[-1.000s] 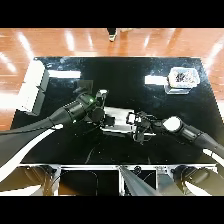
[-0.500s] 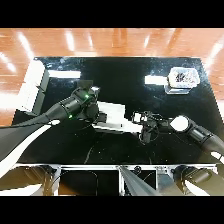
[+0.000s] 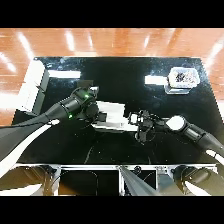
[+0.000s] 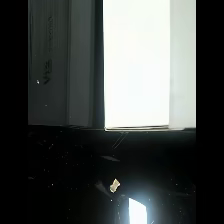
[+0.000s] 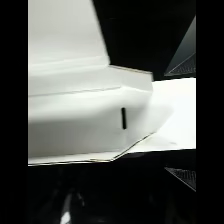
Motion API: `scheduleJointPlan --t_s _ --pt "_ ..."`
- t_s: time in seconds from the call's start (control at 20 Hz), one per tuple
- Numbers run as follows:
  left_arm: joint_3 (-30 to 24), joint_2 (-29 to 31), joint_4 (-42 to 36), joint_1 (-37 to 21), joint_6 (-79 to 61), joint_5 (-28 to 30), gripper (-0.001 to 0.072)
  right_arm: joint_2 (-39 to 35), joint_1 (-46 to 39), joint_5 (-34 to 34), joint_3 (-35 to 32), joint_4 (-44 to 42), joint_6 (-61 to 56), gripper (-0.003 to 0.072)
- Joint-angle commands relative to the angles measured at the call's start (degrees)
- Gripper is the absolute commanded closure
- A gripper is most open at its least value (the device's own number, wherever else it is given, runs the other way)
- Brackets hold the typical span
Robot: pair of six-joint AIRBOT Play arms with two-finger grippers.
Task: Fold the box and place the chain.
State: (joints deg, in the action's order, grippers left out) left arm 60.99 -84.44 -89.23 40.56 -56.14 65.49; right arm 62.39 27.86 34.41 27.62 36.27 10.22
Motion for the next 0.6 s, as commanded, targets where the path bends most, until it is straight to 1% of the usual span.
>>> scheduleJointPlan --t_s 0.0,0.2,0.25,0.3,0.35,0.4,0.45,0.55 --pt "0.0 0.0 -0.2 0.0 0.0 0.0 0.0688 1.9 1.2 -1.5 1.4 -2.3 1.8 -0.0034" --pt "0.0 0.0 -0.2 0.0 0.0 0.0 0.0688 4.3 1.3 -1.4 2.9 -4.0 3.5 -0.0033" --pt "0.0 0.0 -0.2 0.0 0.0 0.0 0.0687 4.7 1.3 -1.0 2.9 -5.5 5.2 -0.0011" --pt "0.0 0.0 -0.2 0.0 0.0 0.0 0.0688 5.0 1.3 -1.0 3.0 -6.4 5.7 0.0152" --pt "0.0 0.0 -0.2 0.0 0.0 0.0 0.0688 5.3 1.3 -0.8 3.0 -7.2 6.3 0.0281" --pt "0.0 0.0 -0.2 0.0 0.0 0.0 0.0687 5.3 1.3 -0.7 3.0 -7.3 6.4 0.0429" --pt "0.0 0.0 -0.2 0.0 0.0 0.0 0.0688 5.3 1.3 -0.7 3.0 -7.3 6.4 0.0465" --pt "0.0 0.0 -0.2 0.0 0.0 0.0 0.0687 5.3 1.4 -0.6 3.0 -7.3 6.6 0.0464"
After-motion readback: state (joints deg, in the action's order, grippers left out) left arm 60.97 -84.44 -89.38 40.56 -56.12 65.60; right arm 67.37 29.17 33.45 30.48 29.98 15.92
